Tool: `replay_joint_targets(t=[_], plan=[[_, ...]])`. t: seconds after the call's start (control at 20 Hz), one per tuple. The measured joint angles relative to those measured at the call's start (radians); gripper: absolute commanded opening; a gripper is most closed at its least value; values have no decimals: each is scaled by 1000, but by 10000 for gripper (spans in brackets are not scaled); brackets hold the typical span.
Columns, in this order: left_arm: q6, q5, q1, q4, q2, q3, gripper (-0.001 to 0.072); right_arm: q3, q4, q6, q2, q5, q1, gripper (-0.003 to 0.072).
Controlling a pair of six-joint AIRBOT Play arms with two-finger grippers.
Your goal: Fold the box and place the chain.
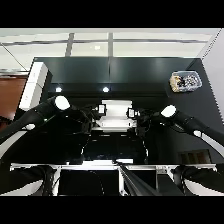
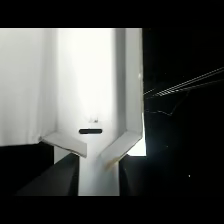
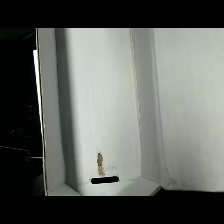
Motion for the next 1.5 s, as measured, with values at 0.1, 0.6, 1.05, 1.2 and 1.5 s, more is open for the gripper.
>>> replay_joint_targets(t=[0.1,0.6,1.05,1.2,1.5], plan=[[-21,29,-11,1,-6,0,221,0,0,0,0,-1,0,421],[-87,51,-26,0,-13,0,221,0,0,0,0,-1,1,421],[-109,61,-26,-145,-49,0,219,0,0,0,0,0,1,421],[-109,65,-27,-164,-69,0,122,0,0,1,0,0,1,421],[-109,74,-32,-186,-87,0,271,0,0,1,0,0,1,422]])
